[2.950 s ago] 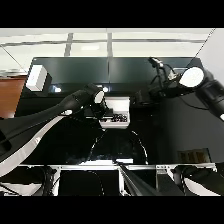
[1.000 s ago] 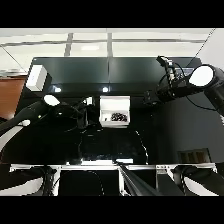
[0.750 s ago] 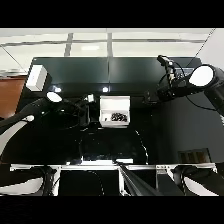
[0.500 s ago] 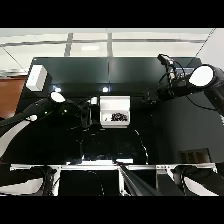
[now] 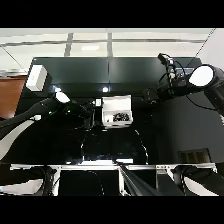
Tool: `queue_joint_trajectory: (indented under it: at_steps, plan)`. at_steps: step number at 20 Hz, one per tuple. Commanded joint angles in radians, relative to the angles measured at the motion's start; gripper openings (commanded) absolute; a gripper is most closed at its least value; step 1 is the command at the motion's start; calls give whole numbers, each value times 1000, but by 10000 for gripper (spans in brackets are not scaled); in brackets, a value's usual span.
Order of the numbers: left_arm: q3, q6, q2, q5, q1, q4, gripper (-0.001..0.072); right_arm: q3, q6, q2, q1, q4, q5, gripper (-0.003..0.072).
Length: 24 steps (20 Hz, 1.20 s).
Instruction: Fold the box and place the chain.
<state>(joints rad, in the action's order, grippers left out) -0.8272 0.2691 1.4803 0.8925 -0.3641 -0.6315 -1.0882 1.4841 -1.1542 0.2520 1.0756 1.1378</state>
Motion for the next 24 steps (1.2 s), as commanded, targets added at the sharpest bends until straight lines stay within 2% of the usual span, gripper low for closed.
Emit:
queue_joint_trajectory:
  at_steps: [1,4,7,14,15,16,17,19,20,21,22,24]
  plan:
    - [-3,-47,3,17,-4,-34,710,0,0,0,0,0,-1,265]
    - [-3,-60,3,14,-8,-12,711,0,0,-1,0,0,-2,265]
    - [-3,-60,3,0,-8,71,712,0,0,-1,0,0,-2,265]
    - [-3,-61,3,-3,-12,72,698,0,0,-3,0,-1,-52,265]
    - [-3,-61,3,-3,-14,72,652,0,0,-3,0,0,-79,265]
    - [-3,-61,3,-5,-16,70,482,0,0,-3,0,0,-122,266]
    - [-3,-60,3,-5,-19,70,341,0,2,-3,0,3,-175,267]
    - [-3,-60,3,-7,-26,60,337,0,56,-10,0,20,-317,269]
    - [-3,-60,3,-7,-29,53,337,0,64,-23,0,16,-389,363]
    - [-3,-60,3,-7,-31,49,337,0,68,-43,0,1,-445,617]
    - [-3,-60,3,-7,-33,44,338,-3,66,-76,0,-24,-486,680]
    - [-3,-60,3,-8,-35,43,338,-16,49,-162,0,-65,-505,680]
